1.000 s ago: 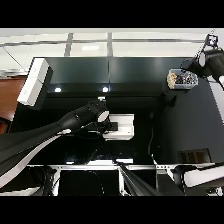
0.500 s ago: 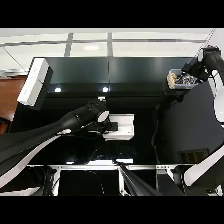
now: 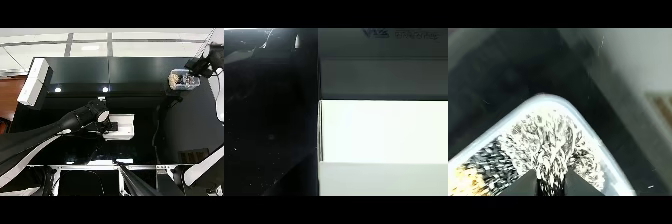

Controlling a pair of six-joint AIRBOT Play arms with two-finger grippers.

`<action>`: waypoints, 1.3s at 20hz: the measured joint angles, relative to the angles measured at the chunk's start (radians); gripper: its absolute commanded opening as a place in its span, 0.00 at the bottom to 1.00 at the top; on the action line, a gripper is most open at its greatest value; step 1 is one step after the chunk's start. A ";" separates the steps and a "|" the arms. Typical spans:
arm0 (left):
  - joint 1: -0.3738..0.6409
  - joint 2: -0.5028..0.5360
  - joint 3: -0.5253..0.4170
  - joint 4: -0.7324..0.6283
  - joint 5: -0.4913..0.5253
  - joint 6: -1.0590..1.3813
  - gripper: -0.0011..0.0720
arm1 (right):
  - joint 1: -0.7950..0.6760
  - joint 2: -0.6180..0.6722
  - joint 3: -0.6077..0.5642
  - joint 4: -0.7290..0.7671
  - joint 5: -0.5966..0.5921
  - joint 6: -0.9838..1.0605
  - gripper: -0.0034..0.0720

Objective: Fold the box and place the chain.

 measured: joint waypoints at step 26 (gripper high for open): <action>0.000 0.000 0.000 0.000 0.002 0.000 0.05 | 0.335 1.121 -0.781 0.731 0.329 -0.617 0.05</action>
